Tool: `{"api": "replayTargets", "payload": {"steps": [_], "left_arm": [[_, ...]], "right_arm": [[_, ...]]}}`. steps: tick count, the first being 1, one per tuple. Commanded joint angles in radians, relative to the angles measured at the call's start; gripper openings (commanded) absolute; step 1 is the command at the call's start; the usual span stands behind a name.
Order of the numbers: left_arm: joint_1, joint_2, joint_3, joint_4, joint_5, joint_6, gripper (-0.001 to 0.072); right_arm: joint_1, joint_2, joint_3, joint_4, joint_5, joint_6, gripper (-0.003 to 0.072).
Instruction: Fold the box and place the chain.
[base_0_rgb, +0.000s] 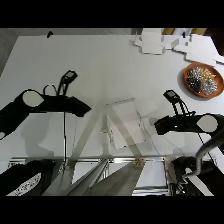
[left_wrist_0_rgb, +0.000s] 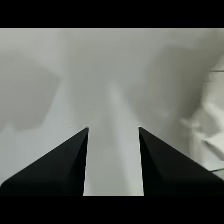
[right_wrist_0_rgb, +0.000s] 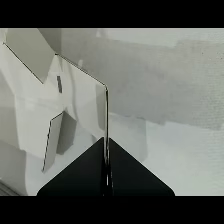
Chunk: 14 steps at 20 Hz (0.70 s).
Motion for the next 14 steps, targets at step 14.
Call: {"api": "replayTargets", "payload": {"steps": [14], "left_arm": [[-0.155,-0.317,0.0,-0.495,-0.025,0.572,0.0534]], "right_arm": [[0.003,0.001,0.0,0.001,-0.005,0.0,0.0016]]}}
